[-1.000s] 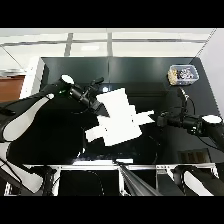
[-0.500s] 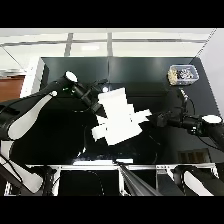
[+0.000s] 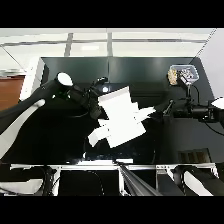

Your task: Fold the box and place the chain.

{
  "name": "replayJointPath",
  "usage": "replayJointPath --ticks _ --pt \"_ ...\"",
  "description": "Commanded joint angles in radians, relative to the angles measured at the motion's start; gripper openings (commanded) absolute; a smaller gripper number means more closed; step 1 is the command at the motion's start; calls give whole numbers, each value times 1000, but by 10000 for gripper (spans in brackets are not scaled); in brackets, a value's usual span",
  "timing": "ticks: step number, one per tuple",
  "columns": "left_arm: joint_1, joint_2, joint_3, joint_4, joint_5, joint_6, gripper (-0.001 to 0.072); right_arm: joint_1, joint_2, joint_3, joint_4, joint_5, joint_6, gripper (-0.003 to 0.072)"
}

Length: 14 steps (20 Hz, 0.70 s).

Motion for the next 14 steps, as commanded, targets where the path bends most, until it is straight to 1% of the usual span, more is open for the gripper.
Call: replayJointPath --ticks 1,2,3,5,7,12,14 --pt "-57 162 -165 8 322 393 25 58 0 -16 -31 -107 -84 677" --pt "-69 157 -166 13 318 525 25 96 0 -32 -34 -142 -140 677" --pt "-79 146 -164 12 329 577 25 131 0 -40 -41 -167 -177 677" --pt "-97 111 -153 23 342 577 26 205 0 -41 -107 -243 -184 677" --pt "-111 72 -135 65 343 576 27 266 0 -41 -151 -297 -185 677" --pt "-112 -8 -78 165 338 491 26 341 0 -41 -257 -320 -186 677" --pt "-112 -27 -66 167 335 476 26 341 0 -40 -344 -377 -192 677"
